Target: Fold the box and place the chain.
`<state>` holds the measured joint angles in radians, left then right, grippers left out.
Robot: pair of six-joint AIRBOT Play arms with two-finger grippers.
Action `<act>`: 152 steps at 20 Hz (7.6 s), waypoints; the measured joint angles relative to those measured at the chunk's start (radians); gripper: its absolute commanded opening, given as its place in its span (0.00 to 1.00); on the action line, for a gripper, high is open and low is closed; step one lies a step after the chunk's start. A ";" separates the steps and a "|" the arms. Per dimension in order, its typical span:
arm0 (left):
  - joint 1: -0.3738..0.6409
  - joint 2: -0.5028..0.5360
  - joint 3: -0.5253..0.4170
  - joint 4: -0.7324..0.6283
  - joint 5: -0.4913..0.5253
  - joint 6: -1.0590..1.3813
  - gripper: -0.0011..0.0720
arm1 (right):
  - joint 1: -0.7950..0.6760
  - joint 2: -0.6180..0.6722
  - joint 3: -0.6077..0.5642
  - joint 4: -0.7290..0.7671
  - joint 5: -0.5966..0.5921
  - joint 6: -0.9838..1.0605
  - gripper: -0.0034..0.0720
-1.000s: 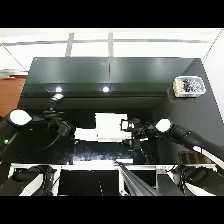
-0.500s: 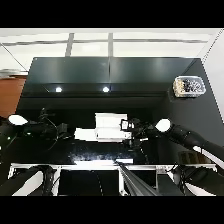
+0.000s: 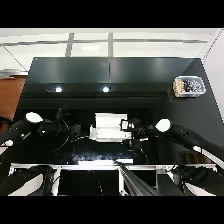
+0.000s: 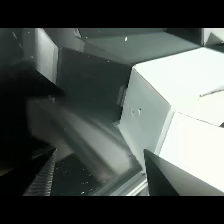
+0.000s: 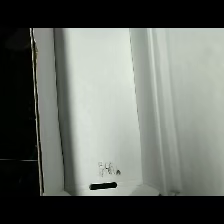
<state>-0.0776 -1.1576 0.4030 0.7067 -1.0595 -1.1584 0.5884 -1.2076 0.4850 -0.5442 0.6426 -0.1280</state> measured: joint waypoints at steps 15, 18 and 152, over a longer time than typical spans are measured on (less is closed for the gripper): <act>-0.149 0.078 0.124 -0.004 -0.045 -0.045 0.98 | 0.000 0.000 0.000 0.000 0.000 0.000 0.74; -0.246 0.081 0.126 0.009 0.036 -0.131 0.98 | 0.000 0.000 0.000 0.000 0.000 0.000 0.74; -0.741 -0.226 0.472 0.777 -0.010 -1.141 0.06 | 0.114 0.045 0.000 0.026 -0.108 0.202 0.49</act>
<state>-0.8188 -1.3834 0.8745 1.4837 -1.0698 -2.2990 0.7025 -1.1629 0.4847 -0.5179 0.5350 0.0742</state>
